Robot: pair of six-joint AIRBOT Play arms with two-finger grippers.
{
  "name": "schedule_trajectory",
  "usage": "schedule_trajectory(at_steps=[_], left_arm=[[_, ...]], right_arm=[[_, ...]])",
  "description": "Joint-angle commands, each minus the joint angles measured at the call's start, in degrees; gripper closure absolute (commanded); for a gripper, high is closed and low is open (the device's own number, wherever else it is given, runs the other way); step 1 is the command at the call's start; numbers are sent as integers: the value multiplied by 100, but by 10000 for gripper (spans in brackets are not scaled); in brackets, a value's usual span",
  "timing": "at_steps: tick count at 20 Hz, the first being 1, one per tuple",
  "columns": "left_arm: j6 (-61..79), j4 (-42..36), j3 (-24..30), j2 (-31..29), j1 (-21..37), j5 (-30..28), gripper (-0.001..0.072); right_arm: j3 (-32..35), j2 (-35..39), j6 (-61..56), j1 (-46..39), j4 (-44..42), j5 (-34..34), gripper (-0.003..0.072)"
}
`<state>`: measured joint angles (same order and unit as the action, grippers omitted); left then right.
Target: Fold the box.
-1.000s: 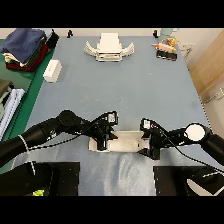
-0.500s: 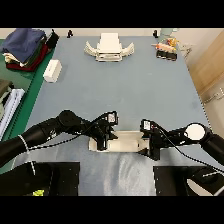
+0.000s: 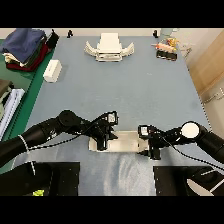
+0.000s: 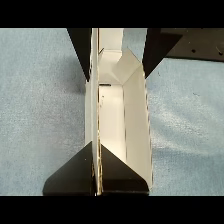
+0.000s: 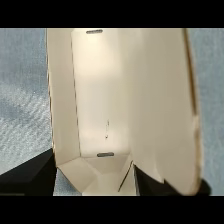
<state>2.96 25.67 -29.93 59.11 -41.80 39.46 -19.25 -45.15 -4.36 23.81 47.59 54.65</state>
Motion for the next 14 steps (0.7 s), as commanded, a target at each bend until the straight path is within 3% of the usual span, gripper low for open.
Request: schedule_trajectory(at_steps=[1, 9, 14], left_arm=[[2, 0, 0, 0, 0, -2, 695], [2, 0, 0, 0, 0, -2, 695], [0, 0, 0, 0, 0, 0, 695]], right_arm=[[2, -20, 9, 13, -39, 76, -17], [4, -258, 195, 11, -28, -236, -12], [70, -278, 404, 9, -74, -428, 44]])
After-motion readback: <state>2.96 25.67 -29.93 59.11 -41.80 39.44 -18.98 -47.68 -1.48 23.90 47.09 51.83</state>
